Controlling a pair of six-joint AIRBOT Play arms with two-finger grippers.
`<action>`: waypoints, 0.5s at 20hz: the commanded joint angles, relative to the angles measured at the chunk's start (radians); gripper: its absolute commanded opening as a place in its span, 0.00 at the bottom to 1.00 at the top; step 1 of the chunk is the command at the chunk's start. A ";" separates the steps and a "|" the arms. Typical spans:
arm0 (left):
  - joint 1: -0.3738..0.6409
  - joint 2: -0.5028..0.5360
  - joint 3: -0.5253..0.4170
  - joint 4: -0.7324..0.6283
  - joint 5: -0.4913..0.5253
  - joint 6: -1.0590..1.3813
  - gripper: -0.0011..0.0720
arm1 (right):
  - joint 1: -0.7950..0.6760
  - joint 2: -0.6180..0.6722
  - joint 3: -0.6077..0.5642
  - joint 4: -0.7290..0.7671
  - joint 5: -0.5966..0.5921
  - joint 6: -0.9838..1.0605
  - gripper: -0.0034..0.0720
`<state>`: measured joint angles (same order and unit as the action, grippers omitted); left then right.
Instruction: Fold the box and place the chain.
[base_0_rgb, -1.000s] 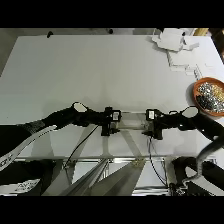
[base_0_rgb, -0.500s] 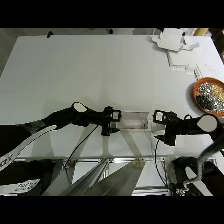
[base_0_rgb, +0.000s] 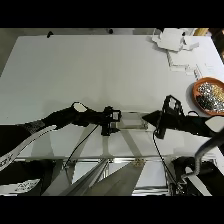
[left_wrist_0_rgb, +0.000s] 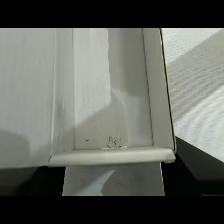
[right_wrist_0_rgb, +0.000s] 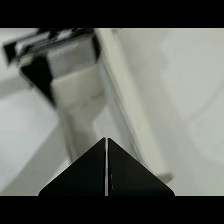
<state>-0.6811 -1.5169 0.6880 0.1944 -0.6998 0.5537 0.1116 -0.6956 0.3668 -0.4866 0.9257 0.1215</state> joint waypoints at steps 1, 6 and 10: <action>0.000 0.000 0.000 0.000 0.000 0.000 0.55 | 0.000 -0.205 0.001 0.251 -0.198 -0.051 0.08; 0.000 0.000 0.000 0.000 0.000 0.000 0.55 | 0.000 -0.441 0.001 0.255 -0.277 -0.013 0.08; 0.000 0.000 0.000 0.000 0.000 0.000 0.55 | -0.001 -0.351 0.053 0.149 -0.200 0.083 0.08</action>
